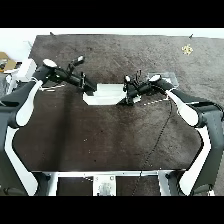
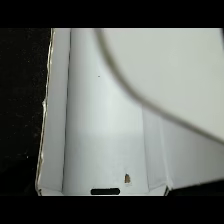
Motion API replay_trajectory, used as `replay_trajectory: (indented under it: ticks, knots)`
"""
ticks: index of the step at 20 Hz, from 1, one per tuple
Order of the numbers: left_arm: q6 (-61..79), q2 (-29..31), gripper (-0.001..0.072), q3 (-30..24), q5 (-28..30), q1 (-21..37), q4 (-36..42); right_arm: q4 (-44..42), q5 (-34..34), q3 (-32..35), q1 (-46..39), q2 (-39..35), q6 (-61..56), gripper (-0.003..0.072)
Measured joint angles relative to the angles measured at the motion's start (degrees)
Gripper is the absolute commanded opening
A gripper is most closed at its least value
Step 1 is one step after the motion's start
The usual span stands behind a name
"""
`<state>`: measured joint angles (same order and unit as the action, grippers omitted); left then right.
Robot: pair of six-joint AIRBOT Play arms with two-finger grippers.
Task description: Fold the box and place the chain.
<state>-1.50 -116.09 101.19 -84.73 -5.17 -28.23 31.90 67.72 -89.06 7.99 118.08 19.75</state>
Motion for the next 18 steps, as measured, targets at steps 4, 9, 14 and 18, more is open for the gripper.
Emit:
replay_trajectory:
  ticks: [4,9,14,18]
  knots:
    - [-5.31,0.5,0.0009,-0.9,-6.95,-0.37,1.4,0.0,0.0,0.0,0.0,0.0,0.0,0.0452]
    - [-7.85,0.7,0.001,-1.25,-4.96,-3.37,3.56,0.0,0.02,0.0,0.0,0.0,-0.02,0.0452]
    - [-9.77,0.7,0.001,-1.29,4.26,-4.83,4.61,0.0,0.02,0.0,0.0,0.0,-0.02,0.0451]
    - [-10.21,0.7,0.001,-1.29,9.7,-5.07,4.98,-0.02,0.02,0.0,0.0,0.0,-0.02,0.0452]
